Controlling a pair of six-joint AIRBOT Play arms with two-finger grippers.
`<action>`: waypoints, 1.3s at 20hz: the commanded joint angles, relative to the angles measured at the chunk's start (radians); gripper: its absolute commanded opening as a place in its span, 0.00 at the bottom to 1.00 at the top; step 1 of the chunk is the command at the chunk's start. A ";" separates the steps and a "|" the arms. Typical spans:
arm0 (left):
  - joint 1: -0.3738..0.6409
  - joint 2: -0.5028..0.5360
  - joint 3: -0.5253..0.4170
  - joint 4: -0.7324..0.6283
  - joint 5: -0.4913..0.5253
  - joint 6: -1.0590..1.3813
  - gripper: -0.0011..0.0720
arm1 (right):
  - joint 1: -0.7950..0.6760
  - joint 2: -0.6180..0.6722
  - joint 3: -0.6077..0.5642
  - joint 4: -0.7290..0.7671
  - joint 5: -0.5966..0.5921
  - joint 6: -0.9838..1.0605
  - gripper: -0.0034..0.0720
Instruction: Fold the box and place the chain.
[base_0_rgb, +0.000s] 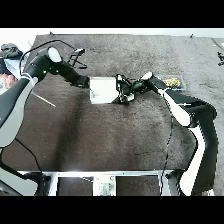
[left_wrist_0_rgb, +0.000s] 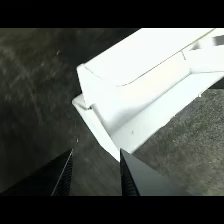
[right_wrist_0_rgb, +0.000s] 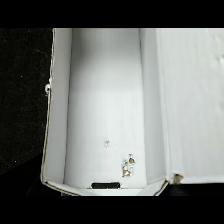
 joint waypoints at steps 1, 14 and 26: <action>0.040 0.012 -0.075 -0.132 0.119 0.199 0.44 | 0.000 0.000 0.000 0.000 0.001 0.000 0.54; 0.228 -0.085 -0.093 -0.634 -0.056 1.146 0.44 | 0.000 0.001 0.000 0.000 0.001 0.000 0.54; 0.195 -0.277 -0.096 -0.623 -0.123 1.626 1.00 | 0.000 0.000 0.000 0.000 0.001 0.000 0.54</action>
